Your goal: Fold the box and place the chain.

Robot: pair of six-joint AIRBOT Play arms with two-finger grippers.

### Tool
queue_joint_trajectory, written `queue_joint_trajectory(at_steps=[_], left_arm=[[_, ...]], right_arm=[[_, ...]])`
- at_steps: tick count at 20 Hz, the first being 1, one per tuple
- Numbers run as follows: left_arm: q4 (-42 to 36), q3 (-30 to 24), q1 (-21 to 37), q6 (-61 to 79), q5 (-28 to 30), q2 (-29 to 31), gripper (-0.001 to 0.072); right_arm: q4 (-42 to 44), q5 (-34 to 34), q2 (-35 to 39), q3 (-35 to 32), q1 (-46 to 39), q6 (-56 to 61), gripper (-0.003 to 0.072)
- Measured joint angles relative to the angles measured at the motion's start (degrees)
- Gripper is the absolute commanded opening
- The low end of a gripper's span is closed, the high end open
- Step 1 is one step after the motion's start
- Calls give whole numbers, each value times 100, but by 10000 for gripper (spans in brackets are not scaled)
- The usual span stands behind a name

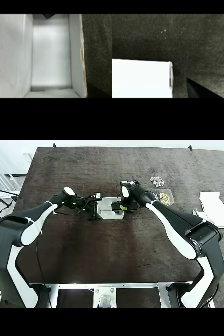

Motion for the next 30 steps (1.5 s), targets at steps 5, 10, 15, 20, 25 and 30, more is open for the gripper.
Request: queue_joint_trajectory(at_steps=[5,10,15,20,25,30], left_arm=[[0,2,0,-2,-2,0,467],[0,2,0,-4,-7,0,467],[0,2,0,-4,-7,0,467],[2,2,0,-7,-7,0,467],[2,2,0,-7,-7,0,467],[2,2,0,-7,-7,0,467]], right_arm=[[15,240,459,11,-7,-424,564],[-146,455,1300,11,-70,-1049,563],[-686,474,1932,-20,-745,-1567,562],[-367,-249,1832,-505,-1963,-1969,489],[568,-876,1198,-708,-2579,-2702,416],[1222,-1113,739,-750,-2717,-3217,370]])
